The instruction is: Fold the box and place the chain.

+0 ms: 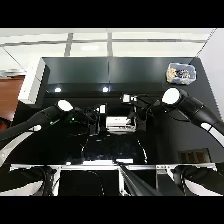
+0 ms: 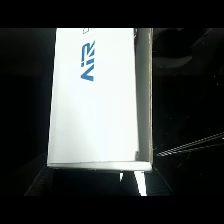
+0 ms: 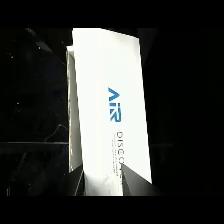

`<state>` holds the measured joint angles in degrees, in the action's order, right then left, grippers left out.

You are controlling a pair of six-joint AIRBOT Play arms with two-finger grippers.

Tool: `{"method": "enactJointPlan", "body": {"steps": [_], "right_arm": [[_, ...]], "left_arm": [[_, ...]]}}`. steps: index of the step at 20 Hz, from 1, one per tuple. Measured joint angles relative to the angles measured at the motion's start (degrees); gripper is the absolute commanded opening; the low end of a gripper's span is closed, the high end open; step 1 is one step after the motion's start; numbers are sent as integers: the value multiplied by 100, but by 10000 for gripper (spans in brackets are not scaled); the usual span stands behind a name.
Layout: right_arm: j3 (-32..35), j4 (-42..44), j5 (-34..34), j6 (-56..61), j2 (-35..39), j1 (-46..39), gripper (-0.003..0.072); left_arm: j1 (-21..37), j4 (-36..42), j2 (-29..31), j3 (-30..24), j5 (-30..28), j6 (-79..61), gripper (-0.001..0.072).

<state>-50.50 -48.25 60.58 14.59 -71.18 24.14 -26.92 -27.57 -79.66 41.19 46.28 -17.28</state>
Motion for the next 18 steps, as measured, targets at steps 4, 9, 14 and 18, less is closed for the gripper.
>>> {"method": "enactJointPlan", "body": {"steps": [4, 9, 14, 18], "right_arm": [[4, -15, 46, 15, 2, 0, 283], [4, -26, 72, 17, 2, 0, 283], [4, -26, 81, 50, 2, 0, 283], [9, -33, 103, 175, 2, 0, 284]], "left_arm": [[0, 0, 0, 0, 4, -2, 329], [0, 0, 0, 2, 4, -7, 329], [0, 0, 0, 2, 4, -4, 329], [0, 0, 0, 2, 4, 2, 330]]}}
